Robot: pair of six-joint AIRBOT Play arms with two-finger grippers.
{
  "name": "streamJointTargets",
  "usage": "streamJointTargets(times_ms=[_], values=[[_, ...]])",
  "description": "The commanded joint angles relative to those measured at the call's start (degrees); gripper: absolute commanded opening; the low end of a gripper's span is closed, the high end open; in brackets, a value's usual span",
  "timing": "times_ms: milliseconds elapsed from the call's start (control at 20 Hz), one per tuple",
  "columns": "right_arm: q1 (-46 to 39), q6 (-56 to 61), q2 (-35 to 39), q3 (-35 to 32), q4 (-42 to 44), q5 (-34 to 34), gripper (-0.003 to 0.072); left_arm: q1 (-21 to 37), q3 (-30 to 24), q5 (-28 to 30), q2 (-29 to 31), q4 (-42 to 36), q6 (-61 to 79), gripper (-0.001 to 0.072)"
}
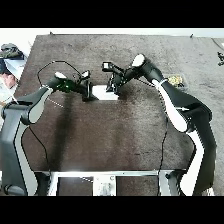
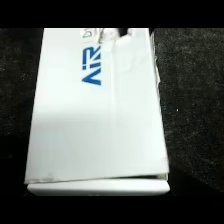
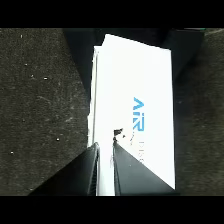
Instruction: Fold the box and place the chain.
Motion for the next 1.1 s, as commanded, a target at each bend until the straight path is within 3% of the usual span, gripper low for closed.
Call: streamJointTargets(times_ms=[0,450,550,600,1050], values=[[-0.2,0.3,-0.4,0.0,2.1,2.4,0.0238,0.1,0.1,0.0,0.0,0.0,-0.2,0.0344],[-5.4,0.3,0.1,0.0,20.3,2.4,0.0239,0.1,0.1,0.0,0.0,0.0,-0.2,0.0344],[-5.3,1.5,-0.3,0.0,20.2,2.4,0.0034,0.1,0.1,0.0,0.0,-0.1,-0.2,0.0344],[-5.3,3.0,-0.6,0.0,20.2,2.4,-0.0006,0.1,0.1,0.0,0.0,-0.1,-0.2,0.0344],[-4.1,10.4,-6.6,0.0,7.8,4.5,-0.0006,0.1,0.1,0.0,0.0,0.0,-0.2,0.0344]])
